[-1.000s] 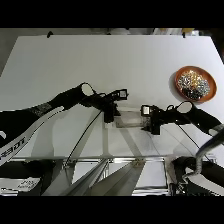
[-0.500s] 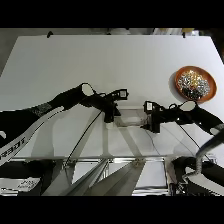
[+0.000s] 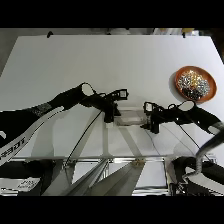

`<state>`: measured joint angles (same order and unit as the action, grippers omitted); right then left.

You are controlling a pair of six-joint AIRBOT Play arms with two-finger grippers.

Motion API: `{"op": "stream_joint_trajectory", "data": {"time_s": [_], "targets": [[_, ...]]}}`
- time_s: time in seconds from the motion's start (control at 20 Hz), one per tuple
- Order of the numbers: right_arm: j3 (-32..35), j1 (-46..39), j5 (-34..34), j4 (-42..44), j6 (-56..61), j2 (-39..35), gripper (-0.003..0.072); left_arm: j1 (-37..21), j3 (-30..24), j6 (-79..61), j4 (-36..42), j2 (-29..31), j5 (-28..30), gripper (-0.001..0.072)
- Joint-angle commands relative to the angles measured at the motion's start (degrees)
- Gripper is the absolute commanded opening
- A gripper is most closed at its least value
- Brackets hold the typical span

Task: Fold the box and place the chain.

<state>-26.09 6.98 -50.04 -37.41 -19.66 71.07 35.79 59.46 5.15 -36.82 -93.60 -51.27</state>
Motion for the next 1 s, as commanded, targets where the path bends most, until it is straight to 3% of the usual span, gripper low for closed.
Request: {"op": "stream_joint_trajectory", "data": {"time_s": [0.0,0.95], "targets": [[0.0,0.1,0.2,-0.5,-0.4,0.3,0.0457,0.0,0.0,0.0,0.0,0.0,0.0,0.0009],[0.0,0.1,0.1,-1.2,-0.3,0.2,0.0459,0.0,0.0,0.0,0.0,0.0,0.0,0.0009]]}}
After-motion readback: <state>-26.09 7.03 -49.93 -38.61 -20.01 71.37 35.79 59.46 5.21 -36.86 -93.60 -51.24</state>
